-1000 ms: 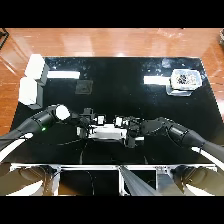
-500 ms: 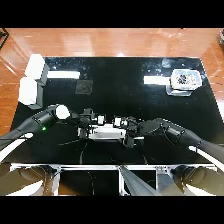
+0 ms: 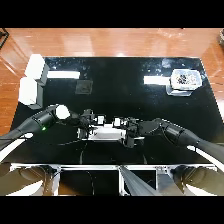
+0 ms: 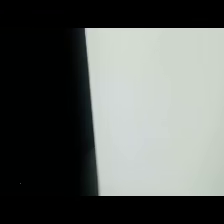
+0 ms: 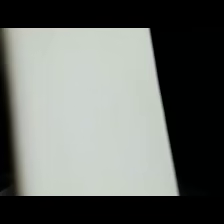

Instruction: Fold the box and place the chain.

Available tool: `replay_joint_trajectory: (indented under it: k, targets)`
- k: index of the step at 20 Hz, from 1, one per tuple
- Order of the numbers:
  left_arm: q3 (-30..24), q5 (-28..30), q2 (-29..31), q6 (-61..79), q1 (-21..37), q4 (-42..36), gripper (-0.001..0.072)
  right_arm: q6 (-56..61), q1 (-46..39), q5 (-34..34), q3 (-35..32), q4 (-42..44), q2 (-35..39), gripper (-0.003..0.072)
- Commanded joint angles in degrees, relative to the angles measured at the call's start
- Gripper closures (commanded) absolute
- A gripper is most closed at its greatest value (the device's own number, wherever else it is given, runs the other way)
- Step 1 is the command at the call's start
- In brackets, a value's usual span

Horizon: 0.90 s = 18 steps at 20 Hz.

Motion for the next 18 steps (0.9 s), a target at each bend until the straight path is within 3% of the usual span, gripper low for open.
replay_joint_trajectory:
  k: [1, 6, 7, 8, 9, 18]
  targets:
    - [-0.02, 0.04, -0.02, 0.00, -0.02, 0.04, 0.0691, 0.02, 0.07, 0.04, 0.04, -0.20, -1.03, -0.0014]
    - [-0.02, 0.28, -0.02, 0.00, -0.02, 0.04, 0.0691, 0.02, 0.07, 0.42, 0.04, -0.39, -1.57, -0.0013]
    - [-0.02, 0.31, -0.02, 0.00, -0.02, 0.04, 0.0691, 0.02, 0.07, 0.39, 0.04, -0.44, -1.57, 0.0006]
    - [-0.02, 0.35, -0.02, 0.00, -0.02, 0.04, 0.0691, 0.02, 0.07, 0.35, 0.04, -0.44, -1.57, 0.0086]
    - [-0.02, 0.35, -0.02, 0.00, -0.02, 0.04, 0.0691, 0.02, 0.04, 0.35, 0.04, -0.48, -1.57, 0.0091]
    - [-0.02, 0.28, -0.02, -0.02, -0.02, 0.04, 0.0691, 0.04, -2.49, -3.23, 0.04, -1.70, 0.17, 0.0071]
